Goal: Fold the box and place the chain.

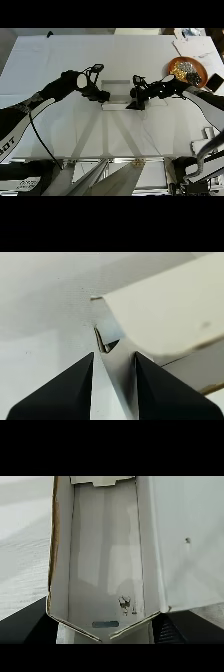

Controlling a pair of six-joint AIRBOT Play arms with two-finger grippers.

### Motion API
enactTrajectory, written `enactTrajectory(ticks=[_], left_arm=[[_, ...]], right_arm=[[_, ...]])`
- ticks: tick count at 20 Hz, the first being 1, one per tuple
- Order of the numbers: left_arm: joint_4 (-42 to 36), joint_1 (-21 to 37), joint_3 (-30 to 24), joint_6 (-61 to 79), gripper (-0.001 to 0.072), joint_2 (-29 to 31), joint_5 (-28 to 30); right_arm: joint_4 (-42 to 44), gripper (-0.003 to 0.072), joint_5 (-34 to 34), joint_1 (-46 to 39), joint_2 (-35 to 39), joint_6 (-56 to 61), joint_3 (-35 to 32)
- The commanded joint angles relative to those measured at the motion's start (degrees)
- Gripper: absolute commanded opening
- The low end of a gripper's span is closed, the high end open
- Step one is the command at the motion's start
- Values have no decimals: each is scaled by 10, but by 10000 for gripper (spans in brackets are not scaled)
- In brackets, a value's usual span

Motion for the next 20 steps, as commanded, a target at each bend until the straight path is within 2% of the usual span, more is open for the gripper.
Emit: enactTrajectory(ticks=[1,4,6,7,8,9,13,14,15,16,17,20], left_arm=[[74,-31,29,-115,273,-17,-46],[109,-50,60,-195,273,-49,-96],[104,-55,73,-212,271,-61,-99],[103,-57,75,-214,243,-64,-94],[100,-58,75,-214,81,-64,-89],[100,-59,75,-214,4,-64,-86],[100,-60,76,-214,6,-63,-85],[100,-60,76,-214,29,-63,-85],[100,-60,76,-214,97,-62,-87],[97,-59,76,-214,251,-58,-89],[87,-55,76,-214,352,-52,-88],[45,-29,76,-207,421,-24,-84]], right_arm=[[1,524,1,0,0,0,0],[1,524,1,0,0,0,0],[1,524,1,0,0,0,0],[1,524,1,0,0,0,0],[1,524,1,0,0,0,0],[1,524,1,0,0,0,0],[1,524,1,0,0,0,0],[1,524,1,0,0,0,0],[1,524,1,0,0,0,0],[1,524,1,0,0,0,0],[1,524,1,0,0,0,0],[1,524,1,0,0,0,0]])
